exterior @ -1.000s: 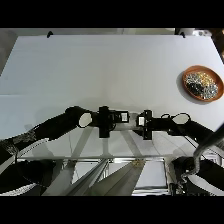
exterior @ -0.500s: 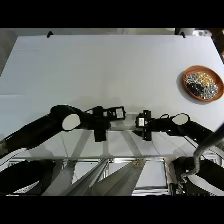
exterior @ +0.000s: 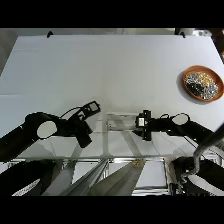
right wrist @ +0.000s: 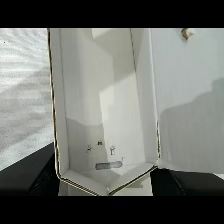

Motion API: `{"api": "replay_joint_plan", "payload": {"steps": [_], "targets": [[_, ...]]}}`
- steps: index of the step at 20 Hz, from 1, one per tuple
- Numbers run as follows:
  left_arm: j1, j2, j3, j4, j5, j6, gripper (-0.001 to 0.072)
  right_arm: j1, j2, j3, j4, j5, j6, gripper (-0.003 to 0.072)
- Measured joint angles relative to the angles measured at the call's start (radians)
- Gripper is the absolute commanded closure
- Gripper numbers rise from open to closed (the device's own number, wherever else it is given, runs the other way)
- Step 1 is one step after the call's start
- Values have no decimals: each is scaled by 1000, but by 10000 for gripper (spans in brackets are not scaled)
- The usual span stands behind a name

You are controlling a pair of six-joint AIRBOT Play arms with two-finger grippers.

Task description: Fold the box and place the chain.

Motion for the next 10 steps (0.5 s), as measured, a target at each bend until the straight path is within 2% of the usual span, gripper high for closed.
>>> {"api": "replay_joint_plan", "payload": {"steps": [5, 10], "targets": [[229, 35, -70, 4, 6, -283, 700, 0, 0, 0, 0, 0, 0, 252], [401, 22, -84, -13, -13, -380, 698, 0, 0, 0, 0, 0, 0, 252]]}}
